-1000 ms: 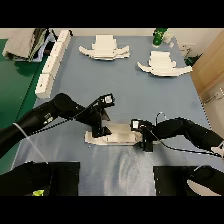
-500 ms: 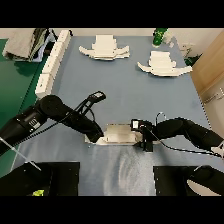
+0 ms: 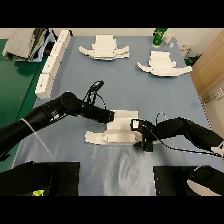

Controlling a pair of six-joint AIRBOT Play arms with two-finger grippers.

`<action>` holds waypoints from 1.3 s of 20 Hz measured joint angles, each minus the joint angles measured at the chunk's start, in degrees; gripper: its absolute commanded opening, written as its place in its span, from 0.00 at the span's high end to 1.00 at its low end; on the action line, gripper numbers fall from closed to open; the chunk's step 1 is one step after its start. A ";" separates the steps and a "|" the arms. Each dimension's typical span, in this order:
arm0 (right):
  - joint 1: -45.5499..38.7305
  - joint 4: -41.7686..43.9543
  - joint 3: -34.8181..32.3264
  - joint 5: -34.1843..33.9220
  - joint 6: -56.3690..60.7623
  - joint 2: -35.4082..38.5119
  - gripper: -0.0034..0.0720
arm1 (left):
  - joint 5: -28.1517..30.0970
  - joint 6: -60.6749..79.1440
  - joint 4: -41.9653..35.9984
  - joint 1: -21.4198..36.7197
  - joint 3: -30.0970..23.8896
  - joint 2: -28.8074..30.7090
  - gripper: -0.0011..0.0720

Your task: Fold the box.

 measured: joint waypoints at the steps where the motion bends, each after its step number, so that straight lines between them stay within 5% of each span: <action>1: 0.00 0.00 0.00 0.00 0.00 0.00 0.29 | -0.02 -1.77 0.59 0.31 0.09 -1.64 0.97; 7: 0.00 0.04 0.00 -0.02 0.00 0.00 0.29 | -3.13 -6.82 0.57 0.66 0.37 -9.42 0.96; 16: -0.11 -0.02 0.00 -0.17 -0.07 0.00 0.29 | -5.35 -4.17 0.17 0.96 4.04 -11.08 0.97; 20: -0.11 -0.02 0.00 -0.04 -0.07 0.00 0.29 | -7.39 -0.72 3.41 1.88 7.52 -7.13 0.97; 26: -0.11 -0.02 0.00 -0.02 -0.04 0.00 0.29 | -11.02 2.75 12.09 3.50 8.72 8.50 0.97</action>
